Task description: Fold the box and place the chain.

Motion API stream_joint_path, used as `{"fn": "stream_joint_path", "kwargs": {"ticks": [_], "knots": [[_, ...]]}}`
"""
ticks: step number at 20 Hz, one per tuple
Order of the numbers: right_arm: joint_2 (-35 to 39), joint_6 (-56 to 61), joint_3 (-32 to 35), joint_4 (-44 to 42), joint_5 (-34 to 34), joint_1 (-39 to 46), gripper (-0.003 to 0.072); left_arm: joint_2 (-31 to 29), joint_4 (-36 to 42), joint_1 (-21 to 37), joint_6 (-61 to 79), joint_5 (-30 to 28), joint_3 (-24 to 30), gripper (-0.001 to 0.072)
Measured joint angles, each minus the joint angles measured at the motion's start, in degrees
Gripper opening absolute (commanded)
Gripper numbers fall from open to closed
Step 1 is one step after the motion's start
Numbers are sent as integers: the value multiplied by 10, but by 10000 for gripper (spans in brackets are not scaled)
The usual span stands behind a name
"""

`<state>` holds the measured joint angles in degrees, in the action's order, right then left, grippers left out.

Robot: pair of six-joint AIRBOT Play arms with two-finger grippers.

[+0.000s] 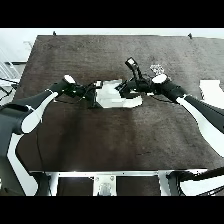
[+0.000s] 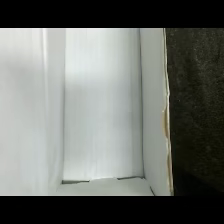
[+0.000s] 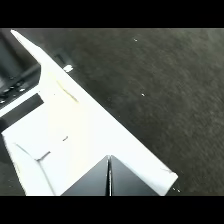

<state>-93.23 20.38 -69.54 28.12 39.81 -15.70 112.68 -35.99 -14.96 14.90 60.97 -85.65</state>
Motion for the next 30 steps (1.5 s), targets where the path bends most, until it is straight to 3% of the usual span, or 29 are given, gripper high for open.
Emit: {"fn": "stream_joint_path", "kwargs": {"ticks": [15,30], "knots": [[-14,-58,37,-101,-23,7,15,0,-10,1,1,-9,0,467],[-46,-46,34,-117,-32,6,15,0,-10,1,0,-10,0,467]]}}
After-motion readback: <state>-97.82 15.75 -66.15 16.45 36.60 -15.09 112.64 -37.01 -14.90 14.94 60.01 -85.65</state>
